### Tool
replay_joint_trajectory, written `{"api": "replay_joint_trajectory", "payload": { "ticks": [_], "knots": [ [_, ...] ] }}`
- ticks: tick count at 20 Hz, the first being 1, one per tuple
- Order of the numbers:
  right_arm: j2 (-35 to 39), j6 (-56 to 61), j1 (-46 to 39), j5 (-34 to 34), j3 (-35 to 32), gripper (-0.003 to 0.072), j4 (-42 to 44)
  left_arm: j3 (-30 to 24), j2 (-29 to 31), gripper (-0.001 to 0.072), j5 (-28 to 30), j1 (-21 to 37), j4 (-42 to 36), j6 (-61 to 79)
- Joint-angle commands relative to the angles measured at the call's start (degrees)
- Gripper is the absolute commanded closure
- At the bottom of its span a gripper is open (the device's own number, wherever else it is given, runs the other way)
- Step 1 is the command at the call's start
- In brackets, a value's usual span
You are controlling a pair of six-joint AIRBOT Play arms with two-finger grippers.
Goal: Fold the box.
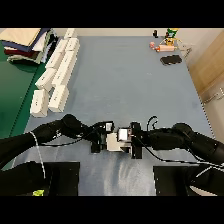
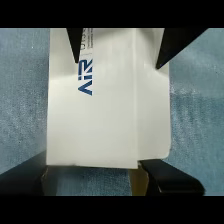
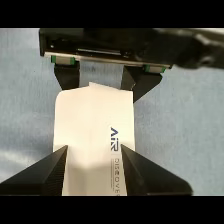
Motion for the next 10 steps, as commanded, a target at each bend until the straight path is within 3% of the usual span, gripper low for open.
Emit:
{"api": "replay_joint_trajectory", "payload": {
  "ticks": [1, 10],
  "knots": [
    [-1.0, -1.3, 0.0, 0.3, 0.0, 0.0165, -2.3, 0.0, 0.0, 0.0299, 0.0, 0.0, 0.0, 0.0],
    [-0.4, -1.3, 0.0, 0.7, 1.8, 0.0166, -5.0, 0.0, 0.0, 0.0299, 0.0, 0.0, 0.0, 0.0]
  ]
}}
